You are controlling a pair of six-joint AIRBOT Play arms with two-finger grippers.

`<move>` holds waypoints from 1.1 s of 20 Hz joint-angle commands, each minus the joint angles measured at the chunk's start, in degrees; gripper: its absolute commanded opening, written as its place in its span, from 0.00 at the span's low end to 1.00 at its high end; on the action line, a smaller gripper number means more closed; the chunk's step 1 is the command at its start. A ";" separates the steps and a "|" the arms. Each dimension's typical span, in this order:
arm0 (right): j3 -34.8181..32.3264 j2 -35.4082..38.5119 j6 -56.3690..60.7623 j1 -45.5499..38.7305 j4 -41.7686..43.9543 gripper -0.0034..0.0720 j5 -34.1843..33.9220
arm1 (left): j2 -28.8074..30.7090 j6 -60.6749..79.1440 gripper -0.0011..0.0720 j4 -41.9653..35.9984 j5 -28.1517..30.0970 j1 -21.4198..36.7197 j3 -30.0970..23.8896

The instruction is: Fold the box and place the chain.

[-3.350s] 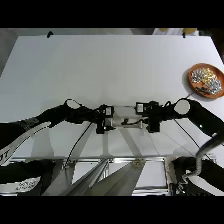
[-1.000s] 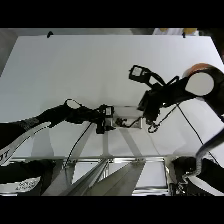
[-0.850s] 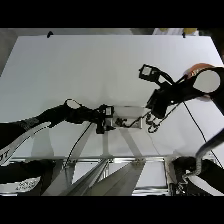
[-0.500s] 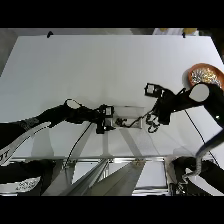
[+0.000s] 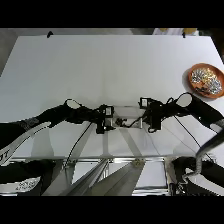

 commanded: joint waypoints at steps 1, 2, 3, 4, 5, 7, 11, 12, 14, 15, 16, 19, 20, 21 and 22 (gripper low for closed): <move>-0.31 -1.70 -2.25 -0.04 2.58 0.39 -2.99 | 0.04 0.00 0.20 0.00 0.00 -0.02 0.04; -0.31 -1.90 -2.25 -0.04 3.80 0.38 -3.89 | 0.04 0.02 0.20 0.00 0.02 -0.02 0.07; -0.31 -2.05 -2.56 -0.04 4.98 0.37 -4.26 | 0.04 0.00 0.20 0.00 0.00 -0.02 0.04; -0.31 -2.10 -3.45 -0.04 5.46 0.28 -3.91 | 0.04 0.00 0.20 0.00 0.00 -0.02 0.04; -0.31 -2.08 -3.50 -0.04 5.01 0.16 -3.54 | 0.04 0.00 0.20 0.00 0.00 -0.02 0.04; -0.31 -1.75 -2.69 -0.04 2.34 0.07 -2.05 | 0.04 0.00 0.20 0.00 0.00 -0.02 0.07; -0.28 4.44 11.50 -0.04 -9.09 0.07 -0.42 | 0.04 0.00 0.20 0.00 0.02 -0.02 0.07; -0.26 6.86 15.98 -0.02 -11.91 0.07 1.70 | 0.04 0.00 0.20 0.00 0.00 -0.02 0.04; 0.42 12.52 22.27 0.33 -14.80 0.07 7.89 | 0.04 0.00 0.20 0.00 0.02 -0.02 0.07; 1.03 15.54 24.02 1.14 -14.80 0.07 10.12 | 0.04 0.02 0.20 0.00 0.02 -0.02 0.04; 1.92 18.08 25.88 2.29 -14.64 0.07 12.24 | 0.04 0.02 0.20 0.00 0.00 -0.02 0.04; 6.38 22.51 35.10 8.52 -14.25 0.07 14.64 | 0.04 0.02 0.20 0.00 0.00 -0.02 0.04; 8.28 22.60 38.42 11.02 -14.25 0.07 14.45 | 0.04 0.00 0.20 0.00 0.00 -0.02 0.07; 10.29 22.45 41.72 13.75 -14.27 0.07 13.46 | 0.04 0.00 0.20 0.00 0.02 -0.02 0.04; 11.89 22.25 44.04 16.11 -14.25 0.07 11.72 | 0.04 0.02 0.20 0.00 0.02 -0.02 0.04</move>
